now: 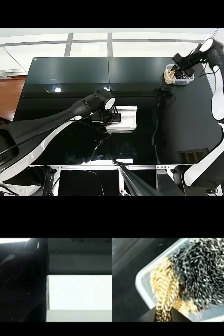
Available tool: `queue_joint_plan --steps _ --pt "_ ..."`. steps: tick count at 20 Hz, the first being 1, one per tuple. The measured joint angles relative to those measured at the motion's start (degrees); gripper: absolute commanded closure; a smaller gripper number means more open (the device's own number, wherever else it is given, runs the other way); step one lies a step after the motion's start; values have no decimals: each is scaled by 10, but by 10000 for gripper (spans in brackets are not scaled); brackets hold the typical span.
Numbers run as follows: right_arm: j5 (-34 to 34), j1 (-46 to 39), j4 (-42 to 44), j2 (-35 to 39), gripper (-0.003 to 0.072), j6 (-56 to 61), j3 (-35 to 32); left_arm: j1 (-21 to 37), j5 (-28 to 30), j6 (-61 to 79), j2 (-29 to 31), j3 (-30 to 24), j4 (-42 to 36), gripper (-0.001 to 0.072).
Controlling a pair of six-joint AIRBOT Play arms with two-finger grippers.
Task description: Fold the box and place the chain.
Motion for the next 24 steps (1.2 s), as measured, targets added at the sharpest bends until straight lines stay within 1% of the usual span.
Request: queue_joint_plan --steps 4,8,12,17,21,24 --pt "16 -1 3 86 673 -108 4 0 0 0 0 0 0 681" --pt "11 -9 21 178 673 -167 5 0 1 0 0 0 0 682" --pt "10 -16 81 266 673 -212 5 0 1 0 0 0 0 681" --pt "43 -18 172 360 672 -252 -4 0 1 0 0 0 0 681" --pt "64 -4 224 436 673 -265 -33 0 1 0 0 0 0 681" --pt "78 33 241 489 672 -272 -63 0 1 0 0 0 0 682"
